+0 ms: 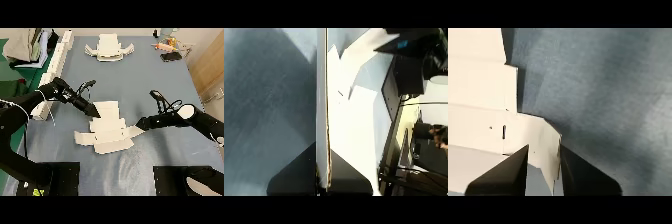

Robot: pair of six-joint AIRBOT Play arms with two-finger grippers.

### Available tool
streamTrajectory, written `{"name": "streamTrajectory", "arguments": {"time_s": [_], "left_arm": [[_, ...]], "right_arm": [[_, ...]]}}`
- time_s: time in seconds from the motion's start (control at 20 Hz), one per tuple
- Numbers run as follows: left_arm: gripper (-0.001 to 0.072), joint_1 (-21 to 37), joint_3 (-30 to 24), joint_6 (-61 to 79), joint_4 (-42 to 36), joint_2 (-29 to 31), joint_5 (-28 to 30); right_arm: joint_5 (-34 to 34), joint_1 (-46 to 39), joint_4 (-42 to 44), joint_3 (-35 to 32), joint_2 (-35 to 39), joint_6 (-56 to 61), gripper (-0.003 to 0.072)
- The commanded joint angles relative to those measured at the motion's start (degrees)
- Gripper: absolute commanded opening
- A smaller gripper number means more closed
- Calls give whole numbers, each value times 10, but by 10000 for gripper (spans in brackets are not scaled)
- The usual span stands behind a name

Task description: Fold the box.

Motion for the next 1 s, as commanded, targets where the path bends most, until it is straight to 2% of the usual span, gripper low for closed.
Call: {"name": "streamTrajectory", "arguments": {"time_s": [0.0,0.1,0.25,0.35,0.4,0.5,0.65,0.8,0.95], "left_arm": [[12,-4,9,102,-33,13,5],[10,-20,9,167,-50,46,52],[9,-74,-16,231,-47,120,144],[9,-114,-58,280,-44,177,223],[9,-130,-87,302,-44,208,273],[9,-160,-148,370,-59,263,359],[9,-200,-233,488,-124,324,469],[9,-238,-286,556,-190,347,513],[9,-276,-309,564,-198,347,549]], "right_arm": [[6,-14,-102,58,1,86,402],[19,-33,-167,112,1,145,462],[33,-61,-190,186,1,176,469],[33,-70,-190,208,1,184,458],[32,-71,-190,210,1,184,417],[33,-70,-190,210,-2,185,406],[31,-70,-186,210,-8,187,406],[28,-70,-182,209,-12,190,406],[26,-70,-175,209,-14,190,406]]}}
